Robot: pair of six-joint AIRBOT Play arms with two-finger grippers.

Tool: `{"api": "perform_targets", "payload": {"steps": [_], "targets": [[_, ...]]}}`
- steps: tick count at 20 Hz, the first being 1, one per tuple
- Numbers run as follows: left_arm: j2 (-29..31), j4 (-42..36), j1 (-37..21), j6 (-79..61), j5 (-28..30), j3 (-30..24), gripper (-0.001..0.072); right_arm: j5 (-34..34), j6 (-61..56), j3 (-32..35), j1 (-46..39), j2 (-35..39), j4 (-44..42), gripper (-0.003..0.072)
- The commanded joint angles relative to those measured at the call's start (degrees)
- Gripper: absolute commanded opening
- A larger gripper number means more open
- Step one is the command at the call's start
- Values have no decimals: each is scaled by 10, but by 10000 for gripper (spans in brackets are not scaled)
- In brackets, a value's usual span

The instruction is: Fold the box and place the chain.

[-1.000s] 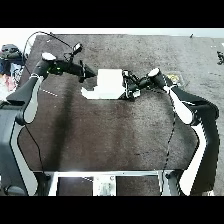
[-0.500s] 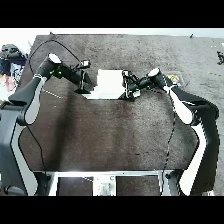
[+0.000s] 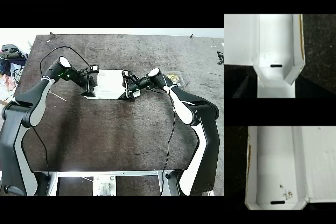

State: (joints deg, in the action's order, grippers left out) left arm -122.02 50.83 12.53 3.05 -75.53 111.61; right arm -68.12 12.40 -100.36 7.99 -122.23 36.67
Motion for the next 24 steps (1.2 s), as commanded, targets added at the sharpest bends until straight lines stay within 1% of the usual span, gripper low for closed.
{"api": "perform_targets", "payload": {"steps": [1,7,8,9,10,15,21,22,23,24], "targets": [[0,5,9,14,6,0,592,0,0,0,0,0,0,421],[0,23,9,22,5,0,589,0,0,0,0,0,0,422],[0,24,9,31,5,-1,523,0,0,0,0,0,0,422],[0,24,9,31,5,-2,320,0,0,0,0,0,0,422],[0,23,9,29,5,-2,232,0,0,0,0,0,0,422],[0,13,9,30,4,-2,234,0,0,0,0,0,0,422],[0,-33,9,29,-10,-2,232,0,0,0,0,0,0,422],[0,-33,9,29,-10,-2,146,0,0,0,0,0,0,422],[-2,-33,9,28,-10,-2,105,0,0,0,0,0,0,422],[-6,-34,9,27,-11,-1,105,0,0,0,0,0,0,421]]}}
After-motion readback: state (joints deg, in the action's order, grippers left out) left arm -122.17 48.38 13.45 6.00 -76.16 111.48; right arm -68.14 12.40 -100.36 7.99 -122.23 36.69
